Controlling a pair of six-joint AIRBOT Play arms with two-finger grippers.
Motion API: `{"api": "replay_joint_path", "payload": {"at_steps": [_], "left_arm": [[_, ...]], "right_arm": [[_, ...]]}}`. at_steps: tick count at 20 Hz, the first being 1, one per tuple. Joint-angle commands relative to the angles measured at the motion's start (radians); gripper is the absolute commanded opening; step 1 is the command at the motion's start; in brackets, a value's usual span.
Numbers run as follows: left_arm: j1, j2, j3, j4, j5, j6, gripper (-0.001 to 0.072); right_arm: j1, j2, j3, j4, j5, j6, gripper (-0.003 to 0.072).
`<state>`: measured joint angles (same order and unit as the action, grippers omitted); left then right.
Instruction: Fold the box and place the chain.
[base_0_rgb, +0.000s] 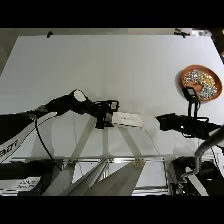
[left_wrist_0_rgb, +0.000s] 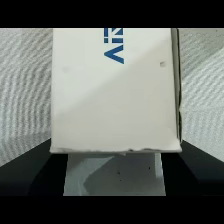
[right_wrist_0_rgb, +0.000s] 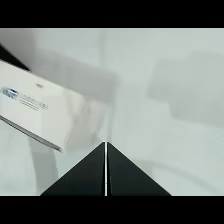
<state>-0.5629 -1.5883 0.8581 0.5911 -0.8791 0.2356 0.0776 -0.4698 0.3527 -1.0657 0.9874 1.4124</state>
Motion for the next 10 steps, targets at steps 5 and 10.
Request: {"api": "replay_joint_path", "payload": {"at_steps": [5, 10], "left_arm": [[0.000, 0.000, 0.000, -0.033, 0.000, 0.000, 0.0255], [0.000, 0.000, 0.000, -0.037, -0.043, 0.000, 0.0254]], "right_arm": [[-0.204, -0.093, 0.046, -0.060, 0.337, 0.088, 0.0005], [-0.204, -0.196, 0.193, -0.061, 0.363, 0.081, 0.0005]]}}
